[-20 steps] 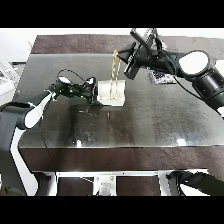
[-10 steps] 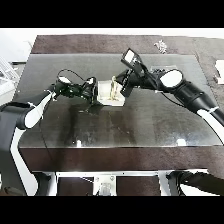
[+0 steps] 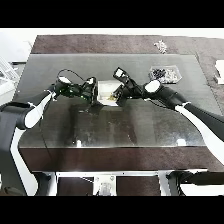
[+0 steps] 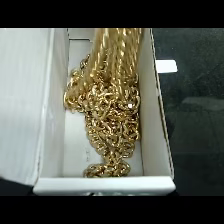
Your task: Fold the box and place the chain.
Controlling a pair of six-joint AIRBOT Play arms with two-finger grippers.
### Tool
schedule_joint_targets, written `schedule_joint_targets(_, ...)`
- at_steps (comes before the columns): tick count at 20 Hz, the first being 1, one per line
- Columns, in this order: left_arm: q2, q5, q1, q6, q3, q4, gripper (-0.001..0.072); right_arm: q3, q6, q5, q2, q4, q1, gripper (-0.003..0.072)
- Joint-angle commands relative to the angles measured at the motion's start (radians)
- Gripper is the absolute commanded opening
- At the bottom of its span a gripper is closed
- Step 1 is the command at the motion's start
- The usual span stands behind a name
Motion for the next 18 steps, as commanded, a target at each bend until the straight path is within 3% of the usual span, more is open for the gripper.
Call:
schedule_joint_targets(1,0.000,0.000,0.000,0.000,0.001,0.000,0.0485,0.000,-0.001,-0.004,-0.042,-0.002,-0.008,0.0569)
schedule_joint_targets(5,0.000,0.000,0.000,0.000,0.001,0.000,0.0485,0.021,-0.003,-0.100,-0.039,-0.002,-0.023,0.0569)
schedule_joint_targets(10,0.000,0.002,0.000,0.000,0.001,0.000,0.0485,0.059,0.000,-0.085,0.088,-0.001,-0.017,0.0546)
schedule_joint_targets(11,0.000,0.002,0.000,0.000,0.001,0.000,0.0485,0.060,0.000,-0.085,0.134,-0.002,-0.018,0.0449)
schedule_joint_targets(15,0.000,0.002,0.000,0.000,0.001,0.000,0.0485,0.093,0.000,-0.042,0.239,0.010,-0.087,0.0354)
schedule_joint_targets(16,0.000,0.002,0.000,0.000,0.001,0.000,0.0485,0.110,0.000,-0.019,0.237,0.041,-0.124,0.0250)
schedule_joint_targets(18,0.000,0.001,0.000,0.000,0.001,0.000,0.0485,0.136,0.000,0.016,0.221,0.114,-0.199,0.0140)
